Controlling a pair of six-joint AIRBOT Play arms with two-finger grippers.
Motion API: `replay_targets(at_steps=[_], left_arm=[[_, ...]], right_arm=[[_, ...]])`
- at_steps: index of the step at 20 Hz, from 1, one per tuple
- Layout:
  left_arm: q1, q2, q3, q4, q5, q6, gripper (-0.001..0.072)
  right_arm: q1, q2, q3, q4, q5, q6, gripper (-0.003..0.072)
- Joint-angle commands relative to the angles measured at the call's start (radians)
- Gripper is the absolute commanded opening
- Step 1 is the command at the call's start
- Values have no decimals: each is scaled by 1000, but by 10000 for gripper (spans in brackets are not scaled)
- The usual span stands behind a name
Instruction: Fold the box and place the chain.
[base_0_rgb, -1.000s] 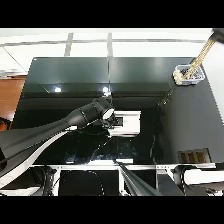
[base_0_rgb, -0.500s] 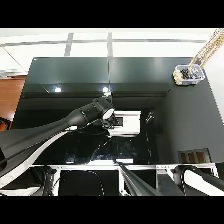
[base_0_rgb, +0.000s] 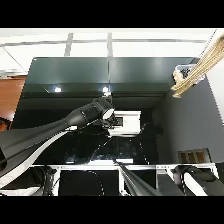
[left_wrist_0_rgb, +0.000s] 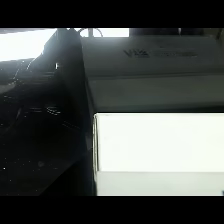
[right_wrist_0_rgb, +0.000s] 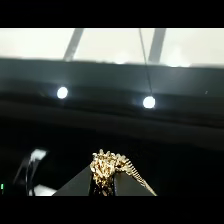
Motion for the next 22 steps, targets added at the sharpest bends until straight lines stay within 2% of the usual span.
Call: replay_targets(at_steps=[1, 3, 7, 15, 22], left_arm=[[1, 0, 1, 0, 0, 0, 23], [0, 0, 1, 0, -3, 0, 23], [1, 0, 1, 0, -3, 0, 23], [0, 0, 1, 0, -2, 0, 23], [1, 0, 1, 0, -2, 0, 23]], right_arm=[[107, 67, -125, -4, 100, -21, 11], [152, 67, -200, 88, 119, -2, 11], [238, 65, -332, 201, -5, 0, 10], [362, 54, -468, 237, -208, 27, 11], [382, 27, -591, 188, -230, 49, 11]])
